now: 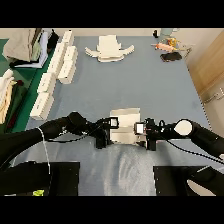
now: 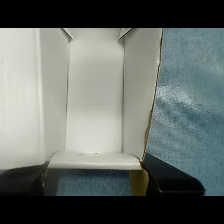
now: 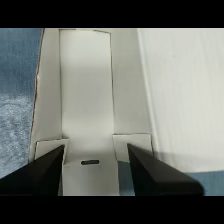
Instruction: Fold the box.
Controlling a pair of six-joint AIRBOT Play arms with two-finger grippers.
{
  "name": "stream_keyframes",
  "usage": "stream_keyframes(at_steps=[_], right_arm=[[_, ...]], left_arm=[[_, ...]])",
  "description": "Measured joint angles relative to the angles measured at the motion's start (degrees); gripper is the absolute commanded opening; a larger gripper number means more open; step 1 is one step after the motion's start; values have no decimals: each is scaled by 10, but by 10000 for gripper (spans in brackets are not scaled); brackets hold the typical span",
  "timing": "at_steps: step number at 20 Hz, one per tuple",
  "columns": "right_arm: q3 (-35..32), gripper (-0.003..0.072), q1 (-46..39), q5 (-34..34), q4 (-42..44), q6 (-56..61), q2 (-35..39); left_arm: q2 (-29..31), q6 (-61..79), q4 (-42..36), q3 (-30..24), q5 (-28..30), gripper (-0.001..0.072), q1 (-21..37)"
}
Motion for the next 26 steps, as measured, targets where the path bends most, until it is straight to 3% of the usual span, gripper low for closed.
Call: stream_keyframes(at_steps=[3, 4, 5, 6, 8, 9, 14, 17, 21, 26], right_arm=[[0, 641, 3, -8, -12, 26, 0], [0, 518, 3, -9, -20, 46, 4], [2, 325, 3, -10, -28, 73, 10], [4, 205, 3, -11, -50, 109, 20], [11, 44, 3, -1, -106, 208, 44], [15, 4, 3, 9, -144, 271, 57], [52, 4, 0, 98, -395, 656, 122], [68, 4, -29, 158, -496, 872, 137], [62, 3, -89, 194, -447, 999, 96], [57, 3, -116, 193, -275, 945, 16]], left_arm=[[0, 0, 0, 0, 0, 426, 0], [0, 0, 0, 0, 0, 426, 0], [0, 0, 0, 0, 0, 426, 0], [0, -2, 0, 0, 1, 426, 0], [0, -1, 0, 0, 1, 426, 0], [0, 0, 0, 0, 1, 426, 0], [0, 0, 0, 0, 1, 426, 0], [0, 0, 0, 0, 1, 426, 0], [0, 0, 0, 0, 1, 426, 0], [0, 0, 0, 0, 1, 426, 0]])
